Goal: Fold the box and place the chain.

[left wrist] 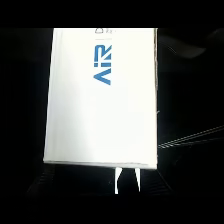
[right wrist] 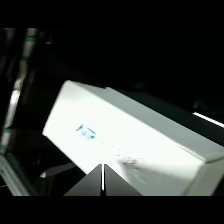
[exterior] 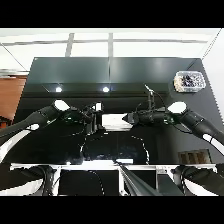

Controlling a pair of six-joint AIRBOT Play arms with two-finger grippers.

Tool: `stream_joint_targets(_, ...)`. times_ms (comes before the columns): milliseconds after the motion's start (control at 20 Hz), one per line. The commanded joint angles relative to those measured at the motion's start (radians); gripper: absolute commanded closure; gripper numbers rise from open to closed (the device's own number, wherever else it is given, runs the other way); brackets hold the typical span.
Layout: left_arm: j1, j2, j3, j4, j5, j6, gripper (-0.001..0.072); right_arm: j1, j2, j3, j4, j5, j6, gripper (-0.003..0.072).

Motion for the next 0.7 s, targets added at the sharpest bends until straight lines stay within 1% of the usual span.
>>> stream_joint_targets(0, 0.0, -0.001, 0.001, -0.001, 0.0, 0.0, 0.0359, 0.006, -0.035, -0.016, -0.097, -0.06, 0.131, 0.0671)
stream_joint_targets(100, 0.0, -0.001, 0.001, -0.003, 0.0, 0.0, 0.0359, 0.012, -0.041, -0.016, -0.144, -0.066, 0.148, 0.067)
stream_joint_targets(350, 0.0, -0.001, 0.001, -0.018, -0.001, 0.0, 0.0358, 0.013, -0.039, -0.011, -0.146, -0.04, 0.12, 0.067)
stream_joint_targets(450, 0.0, -0.001, 0.001, -0.019, -0.001, 0.0, 0.0358, 0.013, -0.035, 0.012, -0.146, -0.002, 0.108, 0.067)
stream_joint_targets(550, 0.001, -0.001, 0.001, -0.019, 0.0, 0.0, 0.0358, 0.009, -0.002, 0.05, -0.15, 0.036, 0.102, 0.067)
stream_joint_targets(600, 0.002, -0.001, 0.002, -0.019, 0.0, -0.001, 0.0357, -0.001, 0.028, 0.078, -0.154, 0.073, 0.102, 0.067)
stream_joint_targets(650, 0.002, 0.0, 0.005, -0.018, -0.003, -0.011, 0.035, -0.021, 0.064, 0.113, -0.19, 0.131, 0.102, 0.067)
